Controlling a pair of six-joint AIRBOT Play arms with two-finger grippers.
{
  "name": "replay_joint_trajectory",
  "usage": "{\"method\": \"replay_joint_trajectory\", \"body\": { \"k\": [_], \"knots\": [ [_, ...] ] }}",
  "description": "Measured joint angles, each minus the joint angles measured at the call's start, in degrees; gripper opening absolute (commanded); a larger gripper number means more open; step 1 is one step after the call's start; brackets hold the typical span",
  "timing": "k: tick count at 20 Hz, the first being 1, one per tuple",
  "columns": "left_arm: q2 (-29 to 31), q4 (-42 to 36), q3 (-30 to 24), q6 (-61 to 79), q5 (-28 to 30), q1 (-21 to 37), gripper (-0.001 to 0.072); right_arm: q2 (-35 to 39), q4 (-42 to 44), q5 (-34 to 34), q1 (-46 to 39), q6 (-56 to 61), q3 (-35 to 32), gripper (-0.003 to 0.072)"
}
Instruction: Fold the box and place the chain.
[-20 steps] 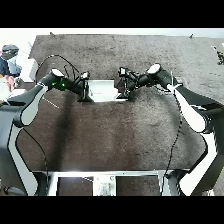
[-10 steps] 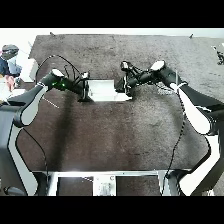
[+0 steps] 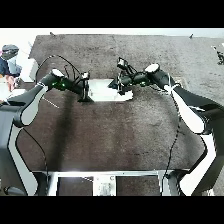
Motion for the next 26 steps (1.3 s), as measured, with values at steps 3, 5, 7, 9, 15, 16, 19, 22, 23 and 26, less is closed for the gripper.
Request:
{"method": "replay_joint_trajectory", "body": {
  "k": [3, 5, 7, 9, 15, 16, 19, 22, 23, 26],
  "knots": [
    [-0.02, 0.02, 0.00, -0.02, 0.00, 0.00, 0.0344, -0.33, 1.03, -3.48, 0.26, -0.13, 0.00, 0.0010],
    [-0.02, 0.02, 0.00, -0.02, 0.02, 0.00, 0.0344, -0.44, 1.51, -5.99, 0.39, -0.17, 0.00, 0.0010],
    [-0.02, 0.02, 0.00, -0.02, 0.07, 0.00, 0.0344, -0.50, 1.81, -8.00, 0.42, -0.20, 0.00, 0.0009],
    [-0.02, 0.00, 0.00, -0.02, 0.09, 0.00, 0.0344, -0.50, 2.36, -8.35, 0.39, -0.24, 0.00, 0.0010],
    [-0.02, 0.02, 0.00, -0.02, 0.07, 0.00, 0.0344, -0.52, 3.32, -7.78, 0.35, -1.42, 0.00, 0.0010],
    [-0.02, 0.02, 0.00, -0.02, 0.07, 0.00, 0.0344, -0.66, 3.39, -9.31, 0.37, -1.49, 0.00, 0.0010],
    [-0.04, 0.00, 0.00, -0.02, 0.07, 0.00, 0.0344, -1.36, 3.45, -14.03, 0.31, -1.57, 0.02, 0.0010],
    [-0.04, 0.00, 0.00, -0.02, 0.07, 0.00, 0.0344, -2.51, 3.45, -15.89, 0.37, -1.66, 0.02, 0.0010],
    [-0.04, 0.00, 0.00, -0.02, 0.07, 0.00, 0.0344, -2.84, 3.39, -15.98, 0.42, -1.68, 0.02, 0.0010],
    [-0.04, 0.02, 0.00, -0.02, 0.09, 0.00, 0.0344, -3.50, 2.12, -15.32, 0.52, -1.70, 0.02, 0.0010]
  ]
}}
